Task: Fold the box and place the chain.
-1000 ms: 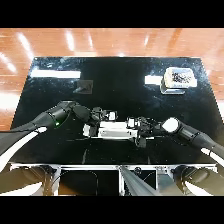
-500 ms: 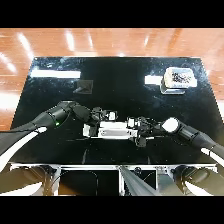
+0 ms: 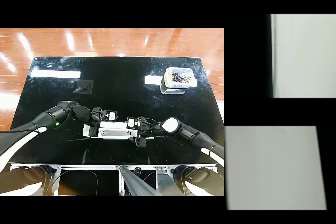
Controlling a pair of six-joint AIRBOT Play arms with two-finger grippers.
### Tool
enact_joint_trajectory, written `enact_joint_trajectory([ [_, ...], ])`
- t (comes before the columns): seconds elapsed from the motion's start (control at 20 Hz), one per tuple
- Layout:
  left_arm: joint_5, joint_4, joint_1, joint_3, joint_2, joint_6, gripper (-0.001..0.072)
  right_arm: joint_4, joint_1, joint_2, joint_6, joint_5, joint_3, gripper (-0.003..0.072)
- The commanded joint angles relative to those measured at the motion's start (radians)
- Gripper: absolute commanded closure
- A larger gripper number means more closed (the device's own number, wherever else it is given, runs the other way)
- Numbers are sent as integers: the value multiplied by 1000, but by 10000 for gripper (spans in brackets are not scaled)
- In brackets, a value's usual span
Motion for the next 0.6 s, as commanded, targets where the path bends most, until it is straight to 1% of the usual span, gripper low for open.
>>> enact_joint_trajectory([
  [0.0, 2, 0, 0, 0, 0, 0, 693, 1, -1, -1, 1, -3, 0, 204],
  [0.25, 2, 0, 0, 0, 0, 0, 693, 6, 0, -1, 1, 1, 0, 204],
  [0.4, -1, 0, 0, 0, 0, 0, 693, 82, 0, -1, 1, 6, 0, 204],
  [0.55, -1, 0, 0, 0, 0, 0, 693, 72, -1, -1, 1, 6, 0, 203],
])
